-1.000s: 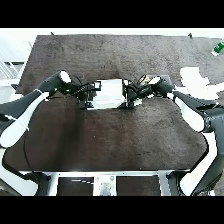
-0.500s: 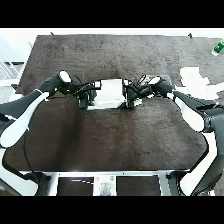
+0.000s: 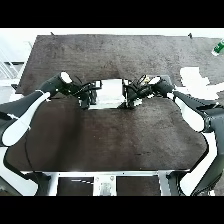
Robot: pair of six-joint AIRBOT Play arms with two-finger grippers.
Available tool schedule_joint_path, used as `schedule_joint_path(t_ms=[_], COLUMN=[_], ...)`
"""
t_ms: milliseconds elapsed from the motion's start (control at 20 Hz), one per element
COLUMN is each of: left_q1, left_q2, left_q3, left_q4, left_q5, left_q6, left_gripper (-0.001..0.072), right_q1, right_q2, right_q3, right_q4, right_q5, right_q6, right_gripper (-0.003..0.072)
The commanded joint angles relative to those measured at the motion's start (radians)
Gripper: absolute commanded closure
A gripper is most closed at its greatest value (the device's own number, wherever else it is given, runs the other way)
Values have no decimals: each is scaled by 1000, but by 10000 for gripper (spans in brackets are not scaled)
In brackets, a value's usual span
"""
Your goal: Fold the box and place the chain.
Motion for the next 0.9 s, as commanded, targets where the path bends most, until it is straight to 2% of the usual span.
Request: schedule_joint_path(t_ms=[0,200,550,600,650,800,850], left_q1=[0,-25,-50,-50,-50,-50,-50], left_q2=[-2,-7,-34,-34,-34,-34,-34], left_q3=[0,-1,0,0,0,0,0], left_q4=[-32,-75,-105,-107,-110,-113,-113], left_q5=[6,-22,37,37,39,57,56], left_q6=[3,61,61,61,60,58,59], left_gripper=[530,530,527,391,202,179,121], right_q1=[0,0,0,0,0,0,0], right_q2=[0,0,0,0,0,0,0], right_q3=[0,0,0,0,0,0,0], right_q4=[0,0,0,0,0,0,0], right_q5=[1,1,1,1,1,1,1], right_q6=[0,0,0,0,0,0,0], right_gripper=[105,105,105,105,105,105,105])
